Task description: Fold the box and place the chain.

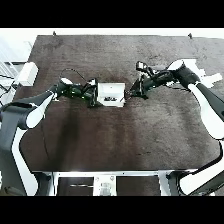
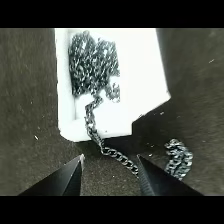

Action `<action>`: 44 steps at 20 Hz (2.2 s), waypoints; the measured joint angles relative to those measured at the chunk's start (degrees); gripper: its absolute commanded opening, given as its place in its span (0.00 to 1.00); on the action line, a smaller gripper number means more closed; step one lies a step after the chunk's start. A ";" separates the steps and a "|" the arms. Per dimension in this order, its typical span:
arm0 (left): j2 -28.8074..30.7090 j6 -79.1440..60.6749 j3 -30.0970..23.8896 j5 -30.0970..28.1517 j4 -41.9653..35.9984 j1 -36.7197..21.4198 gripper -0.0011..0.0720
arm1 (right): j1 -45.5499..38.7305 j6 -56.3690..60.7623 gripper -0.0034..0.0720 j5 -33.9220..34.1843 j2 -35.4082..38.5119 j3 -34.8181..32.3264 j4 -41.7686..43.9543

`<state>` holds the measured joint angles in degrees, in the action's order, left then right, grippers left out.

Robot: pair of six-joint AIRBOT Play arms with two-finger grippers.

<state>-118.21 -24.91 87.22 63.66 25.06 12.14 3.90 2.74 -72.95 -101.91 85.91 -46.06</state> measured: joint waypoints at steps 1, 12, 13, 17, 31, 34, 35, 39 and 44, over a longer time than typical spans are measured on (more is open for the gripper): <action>0.00 0.00 0.00 0.00 0.00 0.00 0.76 | 0.24 -0.48 0.63 0.61 -1.07 -0.07 -0.07; 0.00 0.00 0.00 -0.02 0.00 0.00 0.76 | 4.59 -4.94 0.61 5.70 -5.99 -0.20 -5.20; 0.00 0.02 0.00 -0.02 0.00 0.00 0.76 | 4.92 -5.07 0.58 6.19 -6.21 -0.17 -5.40; 0.00 0.00 0.00 -0.04 0.00 0.00 0.76 | 5.73 -5.31 0.06 6.84 -6.91 -0.11 -5.99; 0.00 0.00 0.00 -0.07 0.00 0.00 0.76 | 5.90 4.15 0.06 3.30 14.01 2.58 -10.32; 0.00 0.00 0.00 -0.07 0.00 0.00 0.76 | 8.11 7.19 0.06 3.87 18.69 4.66 -9.90; 0.00 0.00 0.00 -0.07 -0.02 0.00 0.76 | 8.98 8.41 0.06 4.33 19.61 5.57 -9.84; 0.00 0.00 0.00 -0.04 0.00 0.00 0.76 | 12.96 12.31 0.06 6.45 21.27 9.29 -9.73; 0.00 0.00 0.00 -0.04 0.00 0.00 0.76 | 17.00 15.02 0.06 9.40 21.11 11.10 -9.66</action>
<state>-118.21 -24.91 87.22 63.61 25.06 12.14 20.91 17.76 -63.55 -80.79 97.01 -55.72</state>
